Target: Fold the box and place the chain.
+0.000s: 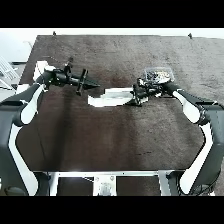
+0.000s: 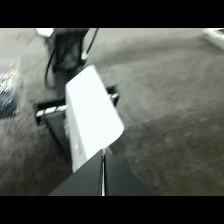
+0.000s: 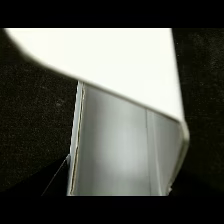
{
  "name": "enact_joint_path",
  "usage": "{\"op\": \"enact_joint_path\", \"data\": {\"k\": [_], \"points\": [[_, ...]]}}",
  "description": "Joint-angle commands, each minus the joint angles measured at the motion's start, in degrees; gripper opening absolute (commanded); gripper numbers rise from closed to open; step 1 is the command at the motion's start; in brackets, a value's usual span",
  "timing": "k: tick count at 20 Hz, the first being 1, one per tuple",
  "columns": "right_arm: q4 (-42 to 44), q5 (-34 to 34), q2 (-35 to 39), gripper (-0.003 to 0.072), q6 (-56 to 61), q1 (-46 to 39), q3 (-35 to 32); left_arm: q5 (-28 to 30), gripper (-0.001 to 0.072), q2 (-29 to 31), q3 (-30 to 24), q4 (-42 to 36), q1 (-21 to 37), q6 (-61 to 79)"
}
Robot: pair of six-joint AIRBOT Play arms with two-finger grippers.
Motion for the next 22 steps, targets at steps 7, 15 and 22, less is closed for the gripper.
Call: {"op": "enact_joint_path", "data": {"k": [7, 15, 22], "points": [[0.02, 0.0, -0.02, 0.0478, 0.02, 0.04, 0.0, 10.01, 0.0014, 22.36, -10.01, 8.55, -3.08, -3.37], [0.02, 0.0, -0.02, 0.0478, 0.02, 0.04, 0.0, 30.84, 0.0015, 33.05, -35.76, 10.95, -11.72, -0.13], [0.02, -0.02, -0.02, 0.0478, 0.02, 0.04, 0.0, 38.29, 0.0016, 28.74, -40.3, 9.9, -16.33, -3.45]]}}
